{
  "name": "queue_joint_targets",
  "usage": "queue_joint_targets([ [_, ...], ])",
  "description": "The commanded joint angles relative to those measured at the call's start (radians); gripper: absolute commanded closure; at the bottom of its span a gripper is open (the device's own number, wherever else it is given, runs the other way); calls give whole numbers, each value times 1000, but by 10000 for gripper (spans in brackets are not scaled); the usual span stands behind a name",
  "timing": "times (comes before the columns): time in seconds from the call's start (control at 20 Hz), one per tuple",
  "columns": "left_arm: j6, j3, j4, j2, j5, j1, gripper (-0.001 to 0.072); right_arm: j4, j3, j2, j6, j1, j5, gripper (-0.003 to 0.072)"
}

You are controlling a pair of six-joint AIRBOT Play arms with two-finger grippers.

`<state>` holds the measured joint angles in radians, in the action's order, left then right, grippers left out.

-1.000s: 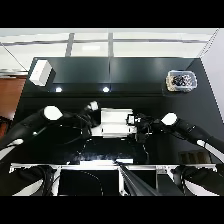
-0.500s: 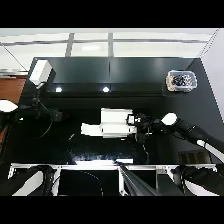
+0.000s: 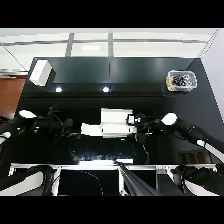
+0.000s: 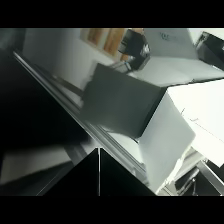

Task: Fold the box and place the chain.

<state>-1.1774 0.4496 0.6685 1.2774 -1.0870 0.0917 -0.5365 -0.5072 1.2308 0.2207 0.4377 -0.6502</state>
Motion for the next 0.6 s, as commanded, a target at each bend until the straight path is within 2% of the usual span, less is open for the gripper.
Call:
queue_joint_targets([
  [0.0, 9, 22, -89, 69, 77, -138, 683, 0, 0, 0, 0, 1, 0, 255],
  [0.15, 61, 57, -112, 72, 79, -223, 682, 0, 0, 0, 0, 1, 0, 254],
  [0.3, 86, 101, -104, 71, 8, -233, 676, 0, 0, 0, 0, 1, 0, 255],
  [0.35, 116, 116, -105, 66, -12, -228, 590, 0, 0, 0, 0, 1, 0, 254],
  [0.4, 174, 134, -102, 59, -43, -227, 346, 0, 0, 0, 0, 1, 0, 254],
  [0.45, 211, 147, -97, 50, -69, -225, 173, 0, 0, 0, 0, 1, 0, 254],
  [0.55, 213, 175, -82, 31, -94, -225, 139, 0, 0, 0, 0, 1, 0, 254],
])
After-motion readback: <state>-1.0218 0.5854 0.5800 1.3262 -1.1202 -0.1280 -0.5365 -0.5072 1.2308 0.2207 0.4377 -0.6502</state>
